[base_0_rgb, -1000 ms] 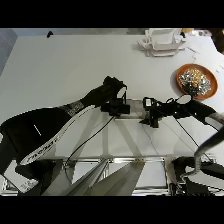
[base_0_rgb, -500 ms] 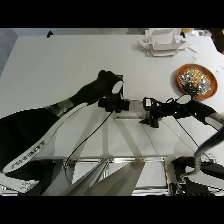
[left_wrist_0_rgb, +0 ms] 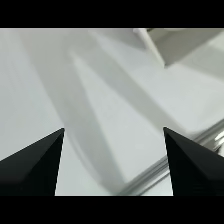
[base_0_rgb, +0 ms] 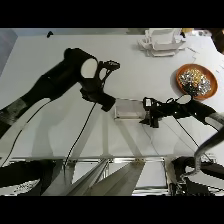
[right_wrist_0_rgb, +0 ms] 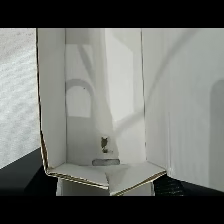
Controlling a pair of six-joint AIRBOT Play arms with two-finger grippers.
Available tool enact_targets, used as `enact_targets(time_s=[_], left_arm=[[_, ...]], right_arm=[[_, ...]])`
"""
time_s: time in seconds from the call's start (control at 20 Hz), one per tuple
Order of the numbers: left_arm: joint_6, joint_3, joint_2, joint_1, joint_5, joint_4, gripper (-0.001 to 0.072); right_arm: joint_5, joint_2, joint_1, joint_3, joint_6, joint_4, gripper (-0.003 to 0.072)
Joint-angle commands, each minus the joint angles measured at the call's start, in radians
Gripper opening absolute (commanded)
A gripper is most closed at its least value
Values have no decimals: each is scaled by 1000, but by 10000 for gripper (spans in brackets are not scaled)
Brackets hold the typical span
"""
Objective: Fold the box and place the chain.
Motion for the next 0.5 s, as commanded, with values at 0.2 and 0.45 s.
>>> enact_targets(time_s=[0.2, 0.45], left_arm=[[1456, -379, -19, 154, 349, -385, 697], [1723, -385, -193, 191, 528, -658, 710]], right_arm=[[0, 1, 0, 1, 0, 0, 411], [0, 1, 0, 1, 0, 0, 411]])
